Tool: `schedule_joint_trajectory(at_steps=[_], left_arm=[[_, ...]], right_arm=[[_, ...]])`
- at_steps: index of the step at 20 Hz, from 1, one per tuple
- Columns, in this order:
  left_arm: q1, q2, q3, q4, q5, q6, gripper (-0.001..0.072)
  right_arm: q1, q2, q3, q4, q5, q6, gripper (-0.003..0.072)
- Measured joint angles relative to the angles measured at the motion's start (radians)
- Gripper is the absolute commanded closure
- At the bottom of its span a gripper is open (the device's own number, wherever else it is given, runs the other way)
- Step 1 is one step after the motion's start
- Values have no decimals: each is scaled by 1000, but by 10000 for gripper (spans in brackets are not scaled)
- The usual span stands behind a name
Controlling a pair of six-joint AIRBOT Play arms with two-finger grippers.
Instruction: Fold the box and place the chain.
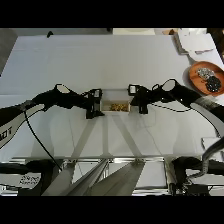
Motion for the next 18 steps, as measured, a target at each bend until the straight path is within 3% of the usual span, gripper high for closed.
schedule_joint_trajectory(at_steps=[6,11,18], left_arm=[[0,0,0,0,0,0,498],[0,0,0,0,0,0,498],[0,0,0,0,0,0,498]], right_arm=[[0,51,0,-72,14,206,676],[5,172,0,-79,34,408,676],[98,314,0,63,-29,492,676]])
